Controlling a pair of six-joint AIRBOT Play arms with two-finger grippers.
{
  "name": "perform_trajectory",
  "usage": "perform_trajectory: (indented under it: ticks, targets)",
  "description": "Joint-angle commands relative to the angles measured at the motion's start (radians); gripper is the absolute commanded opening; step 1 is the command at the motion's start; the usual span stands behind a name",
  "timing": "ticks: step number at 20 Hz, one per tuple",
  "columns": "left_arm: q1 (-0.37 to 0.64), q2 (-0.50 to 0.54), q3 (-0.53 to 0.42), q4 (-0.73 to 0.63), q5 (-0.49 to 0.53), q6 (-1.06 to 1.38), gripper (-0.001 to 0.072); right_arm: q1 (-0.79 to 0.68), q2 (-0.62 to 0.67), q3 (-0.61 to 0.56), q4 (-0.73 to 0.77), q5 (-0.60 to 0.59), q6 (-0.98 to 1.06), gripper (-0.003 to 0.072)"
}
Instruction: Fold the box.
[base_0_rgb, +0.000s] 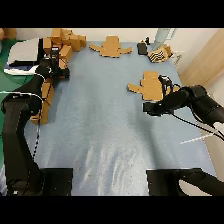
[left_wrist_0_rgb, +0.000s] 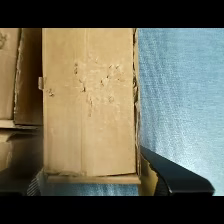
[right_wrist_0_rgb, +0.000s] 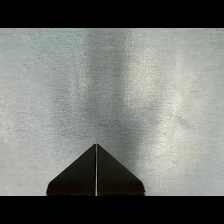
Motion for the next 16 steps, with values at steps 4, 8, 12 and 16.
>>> perform_trajectory:
  ticks: [4, 8, 12, 16]
  targets:
    - [0.001, 0.034, 0.000, 0.000, -0.161, 0.000, 0.0693, 0.001, -0.001, 0.001, 0.000, 0.000, 0.000, 0.0005]
    - [0.001, 0.092, 0.000, -0.001, -0.254, 0.000, 0.0693, 0.001, -0.001, 0.001, 0.000, 0.000, 0.000, 0.0004]
    - [-0.001, 0.106, 0.000, -0.055, -0.294, -0.034, 0.0300, 0.001, -0.001, 0.001, 0.000, 0.000, 0.000, 0.0005]
    - [-0.004, 0.117, 0.000, -0.109, -0.455, -0.023, 0.0012, 0.001, -0.001, 0.001, 0.000, 0.000, 0.000, 0.0005]
